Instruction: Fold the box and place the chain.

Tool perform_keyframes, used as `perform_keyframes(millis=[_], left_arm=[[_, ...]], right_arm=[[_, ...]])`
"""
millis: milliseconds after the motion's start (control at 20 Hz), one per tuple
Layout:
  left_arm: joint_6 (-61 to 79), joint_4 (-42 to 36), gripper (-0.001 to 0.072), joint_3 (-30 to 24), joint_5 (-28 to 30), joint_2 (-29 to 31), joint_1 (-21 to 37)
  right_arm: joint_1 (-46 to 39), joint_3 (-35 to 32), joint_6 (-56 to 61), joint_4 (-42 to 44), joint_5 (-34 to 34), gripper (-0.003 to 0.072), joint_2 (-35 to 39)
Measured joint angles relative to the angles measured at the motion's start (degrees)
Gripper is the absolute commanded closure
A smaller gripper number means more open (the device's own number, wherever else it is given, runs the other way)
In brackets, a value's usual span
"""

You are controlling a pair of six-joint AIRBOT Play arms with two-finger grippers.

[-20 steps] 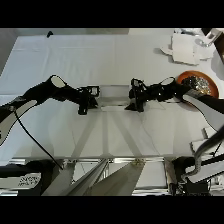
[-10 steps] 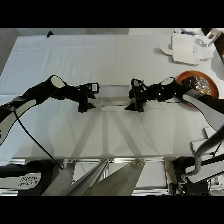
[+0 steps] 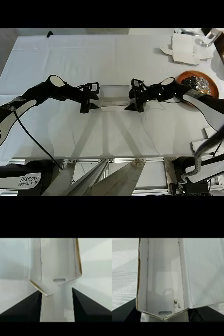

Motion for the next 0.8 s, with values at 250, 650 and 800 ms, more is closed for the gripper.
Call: perform_keyframes(millis=[250,650,800], left_arm=[[3.98,-3.98,0.0397,-0.02,-0.7,-0.02,0.0],[6.71,-5.51,0.0503,-0.02,-0.48,-0.09,0.0],[7.04,-5.73,0.0505,-0.02,-0.37,-0.11,0.0]], right_arm=[[0.0,0.0,-0.02,0.02,0.02,0.0166,0.0],[0.0,0.0,0.02,0.07,-0.02,0.0166,0.0],[0.0,0.0,0.02,0.07,-0.02,0.0166,0.0]])
